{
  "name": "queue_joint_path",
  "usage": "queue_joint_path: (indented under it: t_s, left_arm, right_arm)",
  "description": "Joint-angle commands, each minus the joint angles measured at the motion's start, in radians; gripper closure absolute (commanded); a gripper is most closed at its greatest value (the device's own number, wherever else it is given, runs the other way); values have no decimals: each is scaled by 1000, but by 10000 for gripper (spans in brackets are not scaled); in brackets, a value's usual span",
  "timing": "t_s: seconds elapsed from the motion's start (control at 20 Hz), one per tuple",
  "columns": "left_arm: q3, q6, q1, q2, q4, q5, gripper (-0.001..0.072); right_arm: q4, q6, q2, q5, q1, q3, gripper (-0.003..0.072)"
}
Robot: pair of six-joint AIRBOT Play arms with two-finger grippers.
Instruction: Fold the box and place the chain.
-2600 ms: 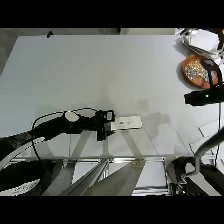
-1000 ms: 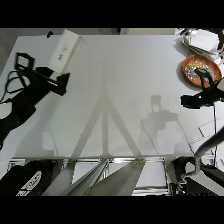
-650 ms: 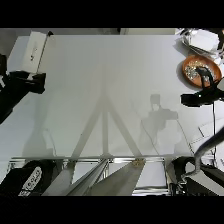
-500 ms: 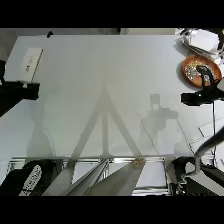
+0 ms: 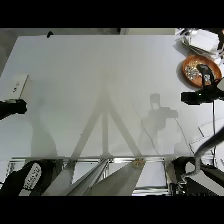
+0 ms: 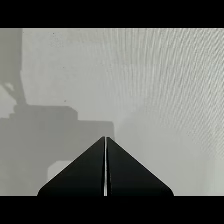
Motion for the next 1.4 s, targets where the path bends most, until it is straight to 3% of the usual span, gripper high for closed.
queue_joint_path:
  t_s: [0.0, 0.4, 0.45, 0.55, 0.6, 0.65, 0.75, 0.8, 0.9, 1.35]
  left_arm:
    - [-19, -17, 9, -63, -38, -28, 704]
    - [-19, -15, 9, -233, -47, -100, 693]
    - [-19, -14, 9, -235, -47, -100, 635]
    - [-19, -14, 8, -235, -48, -100, 249]
    - [-19, -14, 8, -234, -48, -101, 128]
    - [-19, -14, 8, -234, -47, -105, 74]
    - [-18, -13, 8, -232, -31, -126, 58]
    - [-18, -13, 8, -224, -16, -136, 15]
    - [-18, -13, 8, -183, -6, -161, 19]
    - [-18, -13, 5, 203, -8, -428, 20]
  right_arm:
    - [0, 0, 0, 1, 0, 0, 668]
    - [0, 0, 0, 8, -1, 0, 666]
    - [0, 0, 0, 10, 0, 0, 665]
    - [0, 0, 0, 16, -1, 0, 663]
    - [0, 0, 0, 18, -1, 0, 617]
    - [0, 0, 0, 22, 0, 0, 550]
    - [0, 0, 0, 37, -1, 0, 506]
    - [0, 1, 0, 47, -1, 0, 506]
    - [1, 2, 0, 68, 0, 0, 507]
    - [0, 1, 0, 68, -1, 0, 507]
